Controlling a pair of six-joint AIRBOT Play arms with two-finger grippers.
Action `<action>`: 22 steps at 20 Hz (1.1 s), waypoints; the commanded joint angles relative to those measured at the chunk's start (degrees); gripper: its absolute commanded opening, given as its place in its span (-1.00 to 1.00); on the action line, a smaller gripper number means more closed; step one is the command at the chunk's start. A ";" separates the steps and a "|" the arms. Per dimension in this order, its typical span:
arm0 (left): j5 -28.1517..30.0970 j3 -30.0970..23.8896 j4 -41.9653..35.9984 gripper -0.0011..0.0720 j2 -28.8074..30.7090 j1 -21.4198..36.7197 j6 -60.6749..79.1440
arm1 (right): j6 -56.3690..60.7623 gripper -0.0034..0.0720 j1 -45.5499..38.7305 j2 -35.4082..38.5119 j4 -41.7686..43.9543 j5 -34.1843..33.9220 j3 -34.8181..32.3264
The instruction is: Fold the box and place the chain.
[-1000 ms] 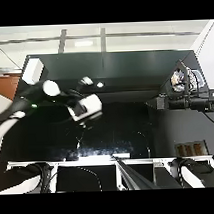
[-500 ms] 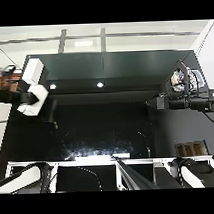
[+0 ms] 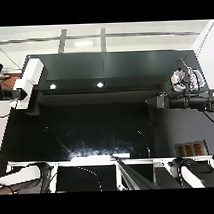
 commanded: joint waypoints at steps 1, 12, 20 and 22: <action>2.12 2.12 -1.31 0.92 -4.20 -1.62 0.76 | 0.44 -0.77 0.00 0.07 0.02 -0.28 -0.02; -19.37 11.06 -7.87 -0.88 16.11 -6.84 -18.56 | 0.87 -0.77 -0.02 0.07 -3.50 -8.59 0.04; -4.98 -19.93 -4.70 -0.89 41.62 -33.14 -29.51 | 11.39 -0.77 -0.72 0.35 -22.71 -22.64 -0.04; -2.80 -26.67 -0.11 -0.89 46.97 -35.21 -31.50 | 12.66 -0.77 -0.72 0.35 -25.68 -24.30 -0.66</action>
